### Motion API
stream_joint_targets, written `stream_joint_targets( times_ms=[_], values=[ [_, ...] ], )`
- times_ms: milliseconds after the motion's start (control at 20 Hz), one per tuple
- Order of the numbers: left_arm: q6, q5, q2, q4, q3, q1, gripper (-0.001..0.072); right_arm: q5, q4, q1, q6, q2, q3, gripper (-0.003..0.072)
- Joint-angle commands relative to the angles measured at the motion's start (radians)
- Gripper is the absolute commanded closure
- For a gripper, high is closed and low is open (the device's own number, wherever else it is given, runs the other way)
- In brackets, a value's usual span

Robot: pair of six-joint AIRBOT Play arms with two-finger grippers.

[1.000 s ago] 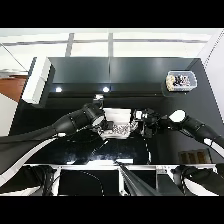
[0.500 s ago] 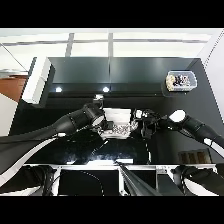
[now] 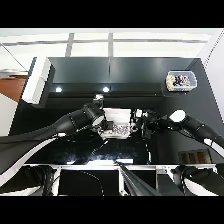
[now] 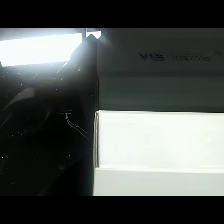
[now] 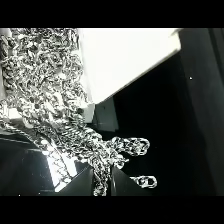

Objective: Fold the box and place the chain.

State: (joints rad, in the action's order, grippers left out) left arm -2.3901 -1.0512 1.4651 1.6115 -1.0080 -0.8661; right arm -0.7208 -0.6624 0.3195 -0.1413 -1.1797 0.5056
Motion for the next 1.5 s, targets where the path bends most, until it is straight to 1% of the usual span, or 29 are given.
stream_joint_targets(
  times_ms=[0, 100, 200, 350, 450, 550, 650, 750, 900, 1050, 1100, 1250, 1350, 1450],
  values=[
    [0.0, 0.0, 0.001, 0.0, -0.001, 0.0, 0.068, 0.018, -0.005, 0.0, 0.068, 0.027, 0.002, 0.0624],
    [0.0, 0.0, 0.001, 0.0, -0.001, 0.0, 0.068, 0.032, -0.016, -0.009, 0.117, 0.071, 0.003, 0.0649],
    [0.0, 0.0, 0.001, 0.0, -0.001, 0.0, 0.068, 0.024, -0.03, -0.034, 0.202, 0.129, 0.007, 0.0651],
    [0.0, -0.001, 0.001, 0.0, -0.001, 0.0, 0.068, -0.019, -0.029, -0.08, 0.368, 0.249, 0.034, 0.0651],
    [0.0, -0.001, 0.001, 0.0, -0.001, 0.0, 0.068, -0.094, -0.029, -0.11, 0.474, 0.335, 0.07, 0.0651],
    [0.0, -0.001, 0.001, 0.0, -0.001, 0.0, 0.068, -0.21, -0.029, -0.137, 0.566, 0.412, 0.13, 0.0651],
    [0.0, -0.001, 0.001, 0.0, -0.001, 0.0, 0.068, -0.318, -0.026, -0.15, 0.64, 0.473, 0.202, 0.0651],
    [0.0, 0.0, 0.001, 0.0, -0.001, 0.0, 0.068, -0.395, -0.016, -0.151, 0.707, 0.507, 0.277, 0.0651],
    [0.0, 0.0, 0.001, 0.0, -0.001, 0.0, 0.068, -0.454, 0.079, -0.15, 0.738, 0.516, 0.362, 0.0651],
    [0.0, 0.0, 0.001, 0.0, -0.001, 0.0, 0.068, -0.449, 0.237, -0.15, 0.737, 0.516, 0.38, 0.0651],
    [0.0, 0.0, 0.001, 0.0, -0.001, 0.0, 0.068, -0.449, 0.262, -0.146, 0.737, 0.516, 0.38, 0.0651],
    [0.0, 0.0, 0.001, 0.0, -0.001, 0.0, 0.0679, -0.446, 0.241, -0.09, 0.74, 0.499, 0.379, 0.0651],
    [0.0, 0.0, 0.001, 0.0, -0.001, 0.0, 0.068, -0.438, 0.175, -0.051, 0.787, 0.454, 0.379, 0.065],
    [0.0, 0.0, 0.001, 0.0, -0.001, 0.0, 0.068, -0.438, 0.155, -0.008, 0.809, 0.385, 0.379, 0.065]
  ],
)
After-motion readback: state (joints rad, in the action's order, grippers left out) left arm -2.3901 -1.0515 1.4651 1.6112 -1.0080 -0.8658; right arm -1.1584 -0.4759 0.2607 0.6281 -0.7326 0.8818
